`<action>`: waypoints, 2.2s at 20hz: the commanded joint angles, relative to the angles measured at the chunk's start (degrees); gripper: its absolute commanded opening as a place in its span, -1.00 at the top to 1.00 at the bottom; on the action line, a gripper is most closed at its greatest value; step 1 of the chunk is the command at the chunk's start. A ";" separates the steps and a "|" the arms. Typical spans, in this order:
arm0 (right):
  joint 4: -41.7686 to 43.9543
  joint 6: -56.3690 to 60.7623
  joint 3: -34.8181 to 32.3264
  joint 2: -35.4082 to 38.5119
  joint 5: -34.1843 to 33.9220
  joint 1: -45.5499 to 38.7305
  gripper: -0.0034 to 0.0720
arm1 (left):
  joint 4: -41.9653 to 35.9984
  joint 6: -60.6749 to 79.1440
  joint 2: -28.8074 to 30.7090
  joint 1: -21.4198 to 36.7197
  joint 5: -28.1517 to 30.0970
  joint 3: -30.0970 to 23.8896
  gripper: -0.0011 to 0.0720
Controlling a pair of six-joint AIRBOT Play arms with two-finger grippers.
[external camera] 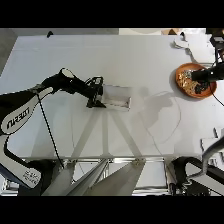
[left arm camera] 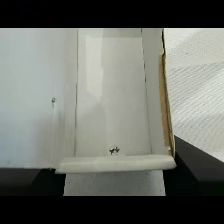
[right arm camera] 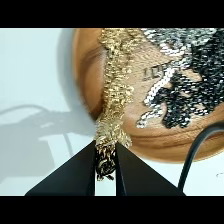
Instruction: Fold the box and place the chain.
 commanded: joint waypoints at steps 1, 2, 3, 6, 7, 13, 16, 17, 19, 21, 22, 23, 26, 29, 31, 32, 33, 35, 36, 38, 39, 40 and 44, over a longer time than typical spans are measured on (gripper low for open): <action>0.11 -1.22 -6.93 6.27 1.44 4.70 0.90 | 0.02 0.02 0.02 0.02 0.02 -0.02 -0.32; 0.09 -1.22 -9.60 8.00 1.36 6.03 0.90 | 0.02 0.02 0.02 0.02 0.02 -0.02 -0.32; 0.07 -1.22 -12.28 9.81 1.11 7.34 0.90 | 0.02 0.02 0.02 0.02 0.04 -0.02 -0.32; 0.04 -0.28 -15.47 12.96 0.72 9.81 0.90 | 0.02 0.02 0.02 0.02 0.02 -0.02 -0.32; 0.15 -0.11 -15.47 13.44 0.72 10.51 0.90 | 0.02 0.02 0.02 0.02 0.02 -0.02 -0.32; 0.70 2.93 -15.47 13.94 0.92 17.97 0.89 | 0.02 0.02 0.02 0.02 0.02 -0.02 -0.32; 0.63 5.77 -15.47 13.94 0.11 23.56 0.89 | 0.02 0.02 0.02 0.02 0.02 -0.02 -0.32; 0.63 6.56 -15.47 13.94 -0.52 25.14 0.89 | 0.02 0.02 0.02 0.02 0.02 -0.02 -0.32; 0.66 7.85 -15.47 13.92 -1.79 28.11 0.89 | 0.02 0.02 0.02 0.02 0.02 -0.02 -0.32; 0.63 9.62 -15.47 13.88 -2.91 30.64 0.89 | 0.02 0.02 0.02 0.02 0.02 -0.02 -0.32; 0.66 10.45 -15.47 13.79 -3.39 31.74 0.89 | 0.02 0.02 0.02 0.02 0.02 -0.02 -0.32; 0.81 10.45 -15.47 13.77 -3.74 32.70 0.89 | 0.02 0.02 0.02 0.02 0.02 -0.02 -0.32; 1.07 11.34 -15.47 13.75 -4.87 35.74 0.89 | 0.02 0.02 0.02 0.02 0.02 -0.02 -0.32; 1.05 14.08 -15.47 13.09 -8.37 38.16 0.89 | 0.02 0.02 0.02 0.02 0.04 -0.02 -0.32; 1.03 16.15 -15.47 11.76 -11.32 39.87 0.89 | 0.02 0.02 0.02 0.02 0.02 -0.02 -0.32; 1.05 16.68 -15.47 10.75 -12.83 40.98 0.89 | 0.02 0.02 0.02 0.02 0.04 -0.02 -0.32; 1.01 17.77 -15.47 9.68 -14.14 42.16 0.89 | 0.02 0.04 0.02 0.02 0.02 -0.02 -0.32; 1.03 17.97 -15.47 7.17 -17.25 44.63 0.89 | 0.02 0.02 0.02 0.02 0.02 -0.02 -0.32; 1.01 17.97 -15.47 5.81 -19.37 45.79 0.89 | 0.02 0.02 0.02 0.02 0.02 -0.02 -0.32; 0.74 18.71 -15.45 3.52 -24.30 47.65 0.89 | 0.02 0.02 0.02 0.02 0.02 -0.02 -0.32; 0.37 20.31 -15.45 2.78 -26.58 48.35 0.89 | 0.02 0.02 0.02 0.02 0.02 -0.02 -0.32; 0.11 21.18 -15.45 2.12 -28.55 49.00 0.89 | 0.02 0.02 0.02 0.02 0.04 -0.02 -0.32; 0.15 22.38 -15.45 1.03 -33.57 50.90 0.89 | 0.02 0.02 0.02 0.02 0.02 -0.02 -0.32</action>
